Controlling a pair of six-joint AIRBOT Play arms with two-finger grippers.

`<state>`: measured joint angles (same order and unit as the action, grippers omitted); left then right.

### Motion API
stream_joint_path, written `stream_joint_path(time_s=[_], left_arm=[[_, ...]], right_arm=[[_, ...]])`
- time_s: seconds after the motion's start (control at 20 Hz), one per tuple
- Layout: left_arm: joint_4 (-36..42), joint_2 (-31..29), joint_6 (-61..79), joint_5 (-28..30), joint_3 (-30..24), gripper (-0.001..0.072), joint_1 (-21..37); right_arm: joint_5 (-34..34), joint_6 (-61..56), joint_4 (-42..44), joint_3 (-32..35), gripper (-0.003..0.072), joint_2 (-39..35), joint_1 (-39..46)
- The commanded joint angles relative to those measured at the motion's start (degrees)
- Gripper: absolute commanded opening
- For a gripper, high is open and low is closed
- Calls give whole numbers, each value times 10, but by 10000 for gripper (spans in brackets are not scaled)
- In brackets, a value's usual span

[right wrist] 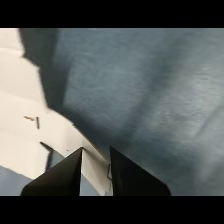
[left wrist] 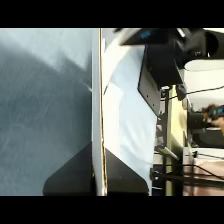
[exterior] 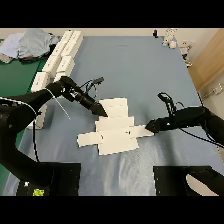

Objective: Fold the box.

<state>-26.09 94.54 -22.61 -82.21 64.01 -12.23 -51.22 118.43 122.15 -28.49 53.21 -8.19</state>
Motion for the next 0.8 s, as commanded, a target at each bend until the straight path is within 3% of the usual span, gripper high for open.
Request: stream_joint_path(time_s=[0.0, 0.2, 0.4, 0.6, 0.75], left_arm=[[17, -30, 113, -5, 2, 8, 0], [16, -99, 198, 58, -33, 6, -17], [17, -184, 297, 196, -140, 6, -81], [17, -251, 311, 332, -227, 6, -143], [18, -282, 310, 387, -264, 7, -180]], right_arm=[[32, -137, -201, -41, 272, 0, 0], [34, -219, -231, -79, 273, -1, 0], [64, -289, -231, -92, 273, -1, 0], [74, -302, -227, -92, 272, -1, 0], [75, -301, -227, -92, 272, 0, 0]])
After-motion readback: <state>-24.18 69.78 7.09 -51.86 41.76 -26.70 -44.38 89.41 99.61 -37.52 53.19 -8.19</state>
